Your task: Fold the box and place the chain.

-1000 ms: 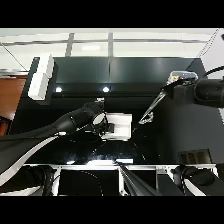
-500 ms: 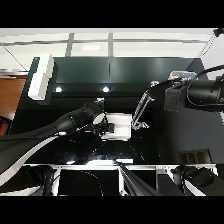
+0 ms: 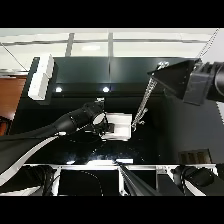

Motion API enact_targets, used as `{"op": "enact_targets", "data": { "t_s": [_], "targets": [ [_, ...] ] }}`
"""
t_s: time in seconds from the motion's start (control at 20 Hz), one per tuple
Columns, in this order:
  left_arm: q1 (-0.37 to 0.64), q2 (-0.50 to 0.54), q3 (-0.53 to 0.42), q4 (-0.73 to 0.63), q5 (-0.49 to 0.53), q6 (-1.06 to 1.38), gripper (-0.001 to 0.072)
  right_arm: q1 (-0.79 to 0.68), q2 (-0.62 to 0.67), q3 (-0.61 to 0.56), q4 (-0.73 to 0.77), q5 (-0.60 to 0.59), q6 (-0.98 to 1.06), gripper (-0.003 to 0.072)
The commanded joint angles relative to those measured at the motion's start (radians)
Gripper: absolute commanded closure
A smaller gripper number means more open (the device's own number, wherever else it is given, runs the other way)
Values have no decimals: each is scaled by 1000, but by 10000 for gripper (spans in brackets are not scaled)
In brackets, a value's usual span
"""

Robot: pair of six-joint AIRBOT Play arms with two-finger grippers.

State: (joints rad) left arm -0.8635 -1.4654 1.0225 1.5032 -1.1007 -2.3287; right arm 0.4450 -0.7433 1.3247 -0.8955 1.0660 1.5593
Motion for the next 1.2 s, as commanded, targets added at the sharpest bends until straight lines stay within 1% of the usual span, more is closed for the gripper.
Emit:
{"op": "enact_targets", "data": {
  "t_s": [0.0, 0.1, 0.35, 0.65, 0.85, 0.95, 1.1, 1.15],
  "targets": [
    [1, 0, 1, 0, 0, 0, 678, 1, -7, 19, 76, -38, -28, 674],
    [1, 0, 1, 0, 0, 0, 678, 3, -13, 19, 103, -40, -42, 674],
    [1, 0, 1, 0, 0, 0, 678, 6, -18, 38, 161, -93, -84, 674],
    [1, 0, 1, 0, 1, 0, 678, 6, -56, 181, 167, -110, -102, 674],
    [1, 0, 1, 0, 0, 0, 678, 6, -84, 254, 166, -117, -102, 674],
    [1, 0, 1, 0, 0, 0, 678, 6, -96, 254, 153, -73, -101, 674],
    [1, 0, 1, 0, 0, 0, 678, 6, -143, 228, 151, 53, -85, 674],
    [1, 0, 1, 0, 0, 0, 678, 6, -150, 207, 151, 60, -86, 674]
  ]
}}
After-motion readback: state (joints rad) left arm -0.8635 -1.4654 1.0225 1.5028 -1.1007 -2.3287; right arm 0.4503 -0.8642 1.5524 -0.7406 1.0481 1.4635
